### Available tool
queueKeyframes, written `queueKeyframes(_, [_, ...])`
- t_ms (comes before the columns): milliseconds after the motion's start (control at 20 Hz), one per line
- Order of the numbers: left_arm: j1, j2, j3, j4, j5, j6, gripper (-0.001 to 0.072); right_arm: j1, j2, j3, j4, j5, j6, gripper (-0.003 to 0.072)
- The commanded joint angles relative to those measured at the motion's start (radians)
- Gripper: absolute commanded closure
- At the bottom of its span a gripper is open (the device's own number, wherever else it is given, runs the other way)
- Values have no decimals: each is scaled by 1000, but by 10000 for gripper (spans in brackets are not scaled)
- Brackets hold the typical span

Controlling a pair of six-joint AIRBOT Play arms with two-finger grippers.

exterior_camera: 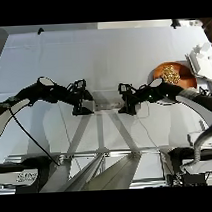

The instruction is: Fold the box and place the chain.

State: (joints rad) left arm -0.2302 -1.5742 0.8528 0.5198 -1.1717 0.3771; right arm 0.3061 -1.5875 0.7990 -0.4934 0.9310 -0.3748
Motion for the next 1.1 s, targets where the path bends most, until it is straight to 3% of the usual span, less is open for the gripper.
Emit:
queueKeyframes(0, [-17,-2,0,-13,70,0,10,0,0,0,0,0,0,230])
queueKeyframes(400, [-97,-48,1,-32,197,-2,12,0,0,0,0,0,0,230])
queueKeyframes(700, [-126,-54,1,-3,205,0,18,0,0,0,0,0,0,230])
queueKeyframes(750, [-127,-54,1,-2,205,0,64,0,0,0,0,0,0,230])
queueKeyframes(800, [-127,-54,1,-2,204,0,221,0,0,0,0,0,0,230])
queueKeyframes(850, [-127,-54,1,-2,204,0,300,0,0,0,0,1,0,230])
queueKeyframes(1050, [-127,-54,1,-3,204,0,306,0,0,0,0,0,0,230])
